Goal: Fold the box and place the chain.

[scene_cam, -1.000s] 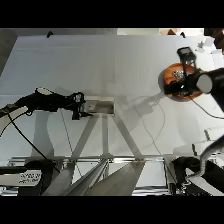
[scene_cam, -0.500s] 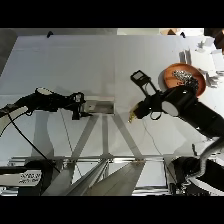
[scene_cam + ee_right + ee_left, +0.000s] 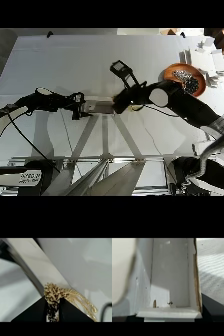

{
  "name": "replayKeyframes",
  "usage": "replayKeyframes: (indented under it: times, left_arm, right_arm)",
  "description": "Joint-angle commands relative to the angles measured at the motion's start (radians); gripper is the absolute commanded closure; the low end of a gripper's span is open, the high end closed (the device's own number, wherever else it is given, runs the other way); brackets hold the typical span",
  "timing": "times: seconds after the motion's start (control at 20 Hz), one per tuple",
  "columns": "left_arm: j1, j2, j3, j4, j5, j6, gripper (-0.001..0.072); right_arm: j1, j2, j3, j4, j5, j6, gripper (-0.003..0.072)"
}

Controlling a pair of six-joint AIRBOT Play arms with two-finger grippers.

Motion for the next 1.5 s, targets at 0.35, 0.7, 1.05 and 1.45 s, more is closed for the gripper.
replayKeyframes:
  times: [0.35, 0.7, 1.05, 1.45]
  left_arm:
    - [0.0, 0.001, 0.0, 0.0, 0.0, 0.0, 0.0369]
    - [0.0, 0.001, 0.0, 0.0, 0.0, 0.0, 0.0369]
    - [0.0, 0.001, 0.0, 0.0, 0.0, 0.0, 0.0369]
    - [0.0, 0.001, 0.0, 0.0, 0.0, 0.0, 0.0369]
  right_arm:
    - [0.0, -0.022, 0.07, 0.543, -0.025, -0.428, 0.0681]
    - [-0.024, -0.064, 0.07, 0.513, 0.013, -0.433, 0.0679]
    - [-0.024, -0.074, 0.064, 0.301, 0.095, -0.378, 0.068]
    - [-0.061, -0.037, 0.034, 0.325, -0.058, -0.37, 0.068]
